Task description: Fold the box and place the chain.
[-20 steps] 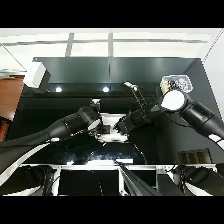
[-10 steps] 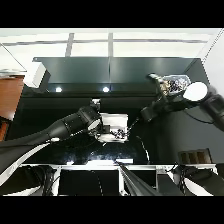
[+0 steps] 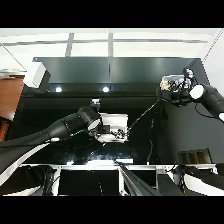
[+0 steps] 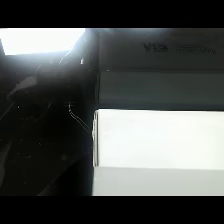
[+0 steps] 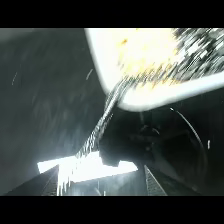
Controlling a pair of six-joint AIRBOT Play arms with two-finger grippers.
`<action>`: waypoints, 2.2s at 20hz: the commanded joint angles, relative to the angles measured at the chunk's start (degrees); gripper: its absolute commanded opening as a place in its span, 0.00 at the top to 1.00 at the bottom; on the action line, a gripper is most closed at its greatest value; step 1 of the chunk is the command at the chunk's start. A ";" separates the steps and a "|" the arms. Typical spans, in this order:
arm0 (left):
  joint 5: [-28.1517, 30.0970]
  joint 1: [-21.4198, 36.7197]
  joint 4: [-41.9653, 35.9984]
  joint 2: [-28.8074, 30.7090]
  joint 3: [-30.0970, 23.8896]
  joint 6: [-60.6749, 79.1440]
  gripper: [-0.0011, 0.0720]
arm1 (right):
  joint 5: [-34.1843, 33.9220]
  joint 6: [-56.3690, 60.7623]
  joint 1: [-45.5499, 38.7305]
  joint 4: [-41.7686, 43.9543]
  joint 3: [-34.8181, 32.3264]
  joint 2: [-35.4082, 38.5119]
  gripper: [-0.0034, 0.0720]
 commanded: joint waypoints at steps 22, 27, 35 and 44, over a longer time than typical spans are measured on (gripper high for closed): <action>0.04 0.02 -0.79 -0.02 -0.02 0.02 0.94 | 8.68 -8.02 0.17 -1.11 18.91 14.27 0.91; 0.13 0.02 -0.76 -0.02 -0.02 0.02 0.94 | 19.45 -13.31 2.95 1.16 27.12 24.44 0.91; 0.52 0.02 -0.76 -0.02 -0.02 0.02 0.94 | 26.80 -17.79 11.17 12.90 45.22 28.20 0.91; 0.57 0.02 -0.74 -0.02 -0.02 0.02 0.94 | 32.20 -17.77 21.84 21.68 44.74 26.32 0.91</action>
